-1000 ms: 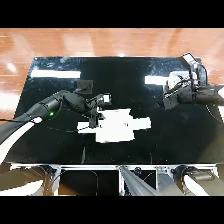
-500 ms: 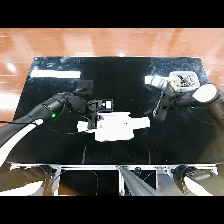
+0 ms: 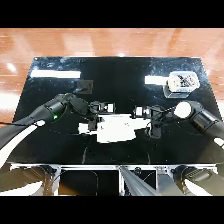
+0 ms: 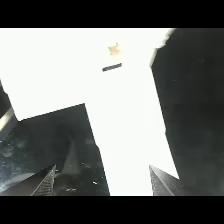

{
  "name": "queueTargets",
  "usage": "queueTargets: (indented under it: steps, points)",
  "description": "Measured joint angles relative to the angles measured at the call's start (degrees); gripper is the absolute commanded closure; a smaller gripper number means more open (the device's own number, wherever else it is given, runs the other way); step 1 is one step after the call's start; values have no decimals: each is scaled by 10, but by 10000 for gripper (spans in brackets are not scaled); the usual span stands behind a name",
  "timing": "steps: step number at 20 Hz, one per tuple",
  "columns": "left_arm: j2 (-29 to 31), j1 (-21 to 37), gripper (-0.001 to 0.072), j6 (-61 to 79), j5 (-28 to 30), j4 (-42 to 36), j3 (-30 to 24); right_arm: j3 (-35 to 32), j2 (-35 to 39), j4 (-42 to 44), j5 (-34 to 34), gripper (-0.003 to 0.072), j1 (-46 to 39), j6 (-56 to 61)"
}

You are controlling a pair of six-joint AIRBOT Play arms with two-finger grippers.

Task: Fold the box and place the chain.

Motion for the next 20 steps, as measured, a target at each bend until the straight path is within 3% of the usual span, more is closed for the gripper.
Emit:
queueTargets:
  steps: [3,12,20]
  points:
    - [0,3,691,0,-3,-2,0,-24,0,5,-35,78,32,-24]
    - [0,15,691,0,-1,-24,0,-45,-8,35,-109,57,93,-49]
    - [0,16,691,0,-2,-28,0,-46,-24,63,-119,59,138,-70]
